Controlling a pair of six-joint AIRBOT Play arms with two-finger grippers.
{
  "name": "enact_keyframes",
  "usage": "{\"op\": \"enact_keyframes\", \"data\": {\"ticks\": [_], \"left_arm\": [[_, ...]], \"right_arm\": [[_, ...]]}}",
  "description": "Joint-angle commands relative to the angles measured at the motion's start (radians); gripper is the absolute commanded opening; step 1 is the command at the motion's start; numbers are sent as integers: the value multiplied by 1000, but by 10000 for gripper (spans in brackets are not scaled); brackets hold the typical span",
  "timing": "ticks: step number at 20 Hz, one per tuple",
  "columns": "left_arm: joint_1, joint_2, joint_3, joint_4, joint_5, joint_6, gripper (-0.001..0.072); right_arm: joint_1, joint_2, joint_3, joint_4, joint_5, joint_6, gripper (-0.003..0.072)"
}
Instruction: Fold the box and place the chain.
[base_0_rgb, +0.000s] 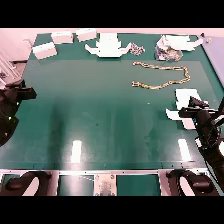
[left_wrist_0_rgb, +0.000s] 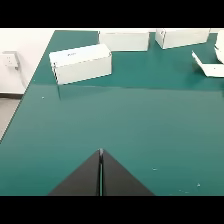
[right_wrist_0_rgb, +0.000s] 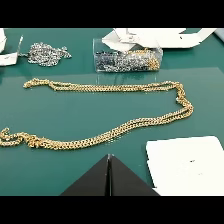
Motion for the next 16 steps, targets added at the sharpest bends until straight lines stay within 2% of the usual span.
{"op": "enact_keyframes", "data": {"ticks": [1, 3, 4, 5, 6, 8, 9, 12, 14, 16], "left_arm": [[0, 0, 0, 0, 0, 0, 22], [0, 0, 0, 0, 0, 0, 22], [0, 0, 0, 0, 0, 0, 22], [0, 0, 0, 0, 0, 0, 22], [0, 0, 0, 0, 0, 0, 22], [0, 0, 0, 0, -8, 0, 22], [0, 0, 0, 0, -8, 0, 22], [0, 0, 0, 0, -8, 0, 22], [0, 0, 0, 0, -8, 0, 22], [0, 0, 0, 0, -8, 0, 22]], "right_arm": [[0, 0, 0, 0, 0, 0, 12], [2, 0, -3, -3, 34, -3, 13], [-1, 0, 3, -53, 66, -59, 56], [-1, -4, 20, -71, 70, -76, 239], [-11, -18, 46, -71, 55, -76, 285], [-91, -92, 134, -71, 70, -76, 308], [-150, -145, 182, -71, 118, -75, 312], [-386, -354, 321, -98, 395, -9, 313], [-570, -534, 439, -285, 614, 309, 314], [-735, -716, 584, -551, 858, 586, 313]]}}
